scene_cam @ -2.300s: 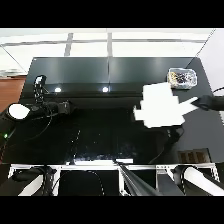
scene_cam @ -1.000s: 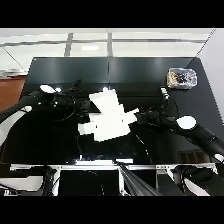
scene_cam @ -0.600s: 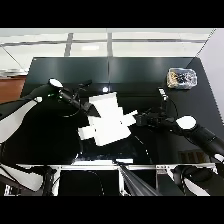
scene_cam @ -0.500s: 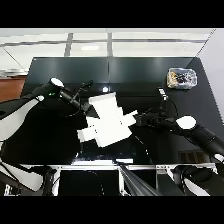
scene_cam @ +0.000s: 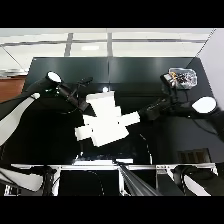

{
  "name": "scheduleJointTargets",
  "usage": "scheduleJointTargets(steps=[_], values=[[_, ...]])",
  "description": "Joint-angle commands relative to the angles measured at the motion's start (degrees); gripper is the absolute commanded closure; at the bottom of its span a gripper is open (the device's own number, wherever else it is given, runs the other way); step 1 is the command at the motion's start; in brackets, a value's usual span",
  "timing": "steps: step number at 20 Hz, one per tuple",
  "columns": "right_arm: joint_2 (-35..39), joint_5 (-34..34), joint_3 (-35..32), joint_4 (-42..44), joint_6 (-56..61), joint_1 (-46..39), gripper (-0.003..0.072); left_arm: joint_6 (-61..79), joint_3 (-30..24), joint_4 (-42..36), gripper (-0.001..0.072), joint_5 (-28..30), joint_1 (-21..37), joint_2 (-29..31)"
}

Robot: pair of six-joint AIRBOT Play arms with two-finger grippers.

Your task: Fold the box and place the chain.

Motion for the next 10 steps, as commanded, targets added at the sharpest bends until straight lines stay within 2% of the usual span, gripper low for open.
scheduleJointTargets(steps=[1, 3, 5, 6, 8, 10], values=[[0.02, 10.10, 6.16, -10.36, 0.11, -5.03, -0.0009, 4.39, -9.53, 0.94, 0.0690, 12.39, -2.69, 12.96], [0.02, 6.64, 6.23, -10.38, 0.15, -5.68, -0.0009, 14.03, -21.70, -1.18, 0.0685, 29.94, -6.29, 23.76], [0.00, 4.66, 6.21, -8.57, 0.13, -5.66, -0.0009, 32.92, -29.09, -1.05, 0.0684, 41.57, -9.66, 29.22], [0.00, 3.82, 6.21, -7.23, 0.11, -5.66, -0.0009, 37.44, -29.75, -0.79, 0.0684, 42.91, -10.62, 29.53], [-0.11, 4.02, 6.14, -6.80, -1.36, -4.94, -0.0009, 38.03, -29.00, -1.25, 0.0684, 43.52, -11.32, 27.87], [-0.13, 4.70, 5.46, -6.97, -8.11, -3.48, -0.0010, 42.60, -26.53, -1.18, 0.0685, 42.45, -11.63, 25.00]])
